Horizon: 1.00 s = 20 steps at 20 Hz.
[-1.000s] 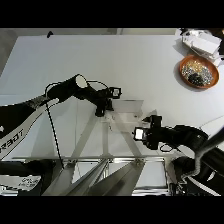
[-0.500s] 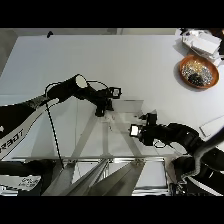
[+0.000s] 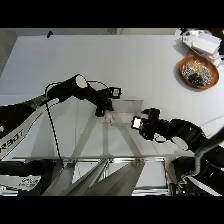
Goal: Fold the box and place the chain.
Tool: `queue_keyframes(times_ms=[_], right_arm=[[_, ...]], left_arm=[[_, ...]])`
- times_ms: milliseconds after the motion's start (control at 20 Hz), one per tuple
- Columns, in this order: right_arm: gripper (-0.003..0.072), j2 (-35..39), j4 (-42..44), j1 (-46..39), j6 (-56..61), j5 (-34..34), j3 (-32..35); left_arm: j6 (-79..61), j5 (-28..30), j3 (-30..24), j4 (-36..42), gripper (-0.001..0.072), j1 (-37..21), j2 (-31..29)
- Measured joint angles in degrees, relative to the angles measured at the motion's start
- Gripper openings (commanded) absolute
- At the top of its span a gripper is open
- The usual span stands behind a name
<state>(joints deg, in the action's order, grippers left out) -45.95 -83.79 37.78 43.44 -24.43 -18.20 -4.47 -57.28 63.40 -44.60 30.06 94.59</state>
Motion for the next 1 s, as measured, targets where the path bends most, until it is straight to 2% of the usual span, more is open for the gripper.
queue_keyframes(times_ms=[200, 1000], right_arm=[[0.0682, 0.0, 2.1, -1.1, -2.8, -0.4, -1.0], [0.0683, -0.3, 23.6, -13.1, -28.0, -3.2, -1.3]], left_arm=[[0.0, 0.0, 0.0, 0.0, 0.0013, 0.0, 0.0], [0.0, 0.0, 0.0, 0.0, 0.0013, 0.0, 0.0]])
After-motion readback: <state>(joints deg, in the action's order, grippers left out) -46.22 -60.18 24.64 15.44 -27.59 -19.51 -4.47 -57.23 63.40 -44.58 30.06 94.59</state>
